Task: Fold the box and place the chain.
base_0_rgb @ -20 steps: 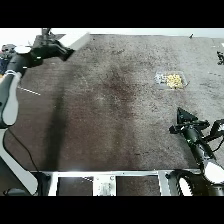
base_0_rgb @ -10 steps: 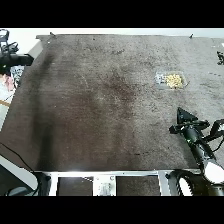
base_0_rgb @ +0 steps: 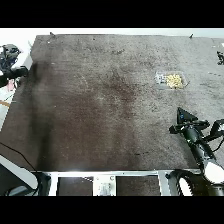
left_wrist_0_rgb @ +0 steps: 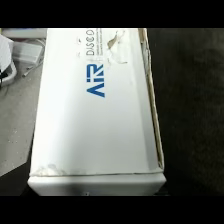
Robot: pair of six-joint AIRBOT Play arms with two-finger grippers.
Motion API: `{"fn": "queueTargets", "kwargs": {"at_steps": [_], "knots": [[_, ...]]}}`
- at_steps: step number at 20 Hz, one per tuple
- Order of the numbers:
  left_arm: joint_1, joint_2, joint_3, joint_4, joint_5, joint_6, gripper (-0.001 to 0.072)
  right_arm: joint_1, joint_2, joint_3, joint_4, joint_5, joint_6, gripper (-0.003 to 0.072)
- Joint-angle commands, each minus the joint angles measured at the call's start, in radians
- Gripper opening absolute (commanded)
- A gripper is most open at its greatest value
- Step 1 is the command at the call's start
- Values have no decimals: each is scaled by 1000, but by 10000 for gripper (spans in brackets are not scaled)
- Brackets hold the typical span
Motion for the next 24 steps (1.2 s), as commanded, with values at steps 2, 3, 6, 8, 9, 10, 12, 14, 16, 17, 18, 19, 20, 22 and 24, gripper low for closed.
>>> {"fn": "queueTargets", "kwargs": {"at_steps": [2, 3, 6, 8, 9, 10, 12, 14, 16, 17, 18, 19, 20, 22, 24], "knots": [[0, -29, -15, -95, -14, 171, 11, 0, 0, 0, 0, 1, 0, 9], [0, -32, -15, -106, -15, 189, 12, 0, 0, 0, 0, 0, 0, 9], [0, -42, -15, -111, -14, 188, 11, 0, 0, 0, 0, 0, 0, 9], [0, -47, -15, -142, -16, 175, 12, 0, 0, 0, 0, 1, 0, 9], [0, -47, -15, -145, -25, 170, 13, 0, 0, 0, 0, 0, 0, 9], [0, -47, -15, -146, -34, 171, 26, 0, 1, 0, 0, 0, 0, 9], [0, -47, -15, -154, -36, 171, 702, 0, 0, 0, 0, 0, 0, 9], [0, -43, -15, -174, -26, 171, 712, 0, 0, 0, 0, 0, 0, 9], [0, -40, -8, -186, -29, 171, 711, 0, 0, 0, 0, 0, 1, 9], [0, -40, 2, -186, -43, 171, 711, 0, 0, 0, 0, 0, 0, 9], [0, -40, 12, -186, -57, 170, 712, 0, 0, 0, 0, 0, 0, 9], [0, -40, 26, -187, -78, 168, 712, 0, 0, 0, 0, 0, 0, 9], [0, -40, 42, -187, -101, 167, 712, 0, 0, 0, 0, 0, 0, 9], [0, -40, 92, -187, -142, 146, 711, 0, 0, 0, 0, 0, 0, 9], [2, -40, 175, -186, -204, 119, 712, 0, 0, 0, 0, 0, 0, 9]]}}
